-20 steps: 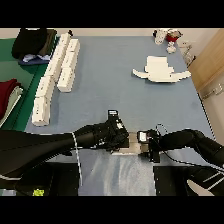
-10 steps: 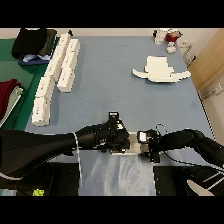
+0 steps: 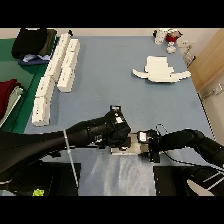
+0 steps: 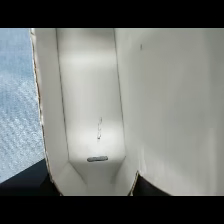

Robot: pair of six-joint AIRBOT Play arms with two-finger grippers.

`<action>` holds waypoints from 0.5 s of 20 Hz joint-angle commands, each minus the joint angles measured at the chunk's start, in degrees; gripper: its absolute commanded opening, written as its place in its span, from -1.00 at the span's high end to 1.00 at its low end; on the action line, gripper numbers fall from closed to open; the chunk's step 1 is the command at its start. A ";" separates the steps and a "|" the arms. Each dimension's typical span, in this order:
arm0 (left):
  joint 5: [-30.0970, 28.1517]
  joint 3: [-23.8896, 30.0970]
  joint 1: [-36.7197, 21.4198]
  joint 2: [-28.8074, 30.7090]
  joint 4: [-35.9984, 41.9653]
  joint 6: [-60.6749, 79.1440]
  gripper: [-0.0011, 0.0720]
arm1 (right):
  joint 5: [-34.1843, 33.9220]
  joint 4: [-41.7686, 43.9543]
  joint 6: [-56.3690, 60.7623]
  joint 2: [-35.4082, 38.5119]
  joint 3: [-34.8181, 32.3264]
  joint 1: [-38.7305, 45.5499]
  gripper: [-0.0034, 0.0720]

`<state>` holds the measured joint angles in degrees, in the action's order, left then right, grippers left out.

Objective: Fold the box.

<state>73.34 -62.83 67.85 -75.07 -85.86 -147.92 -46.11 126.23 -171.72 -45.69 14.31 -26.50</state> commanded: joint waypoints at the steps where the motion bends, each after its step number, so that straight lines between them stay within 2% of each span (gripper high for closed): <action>1: 8.74 -2.97 0.04 5.55 -2.40 3.48 -0.49 | 0.02 0.02 0.02 0.04 0.02 -0.02 -0.44; 2: 9.53 -2.86 0.04 6.78 -3.17 3.91 -0.48 | 0.02 0.02 0.02 0.04 0.02 -0.02 -0.44; 3: 9.60 -2.84 0.04 7.50 -3.61 5.95 -0.24 | 0.02 0.02 0.00 0.04 0.02 -0.02 -0.44; 4: 9.53 -2.84 0.04 7.65 -3.80 9.70 0.62 | 0.02 0.02 0.00 0.04 0.02 -0.02 -0.44; 5: 9.14 -2.80 0.09 7.63 -3.80 14.91 0.93 | 0.02 0.02 0.00 0.04 0.02 -0.02 -0.44; 8: 6.91 -2.75 0.92 7.63 -4.17 25.92 0.93 | 0.02 0.02 0.00 0.04 0.02 -0.02 -0.44; 10: 7.63 -2.69 2.40 7.65 -5.81 34.45 0.93 | 0.02 0.02 0.02 0.04 0.02 -0.02 -0.44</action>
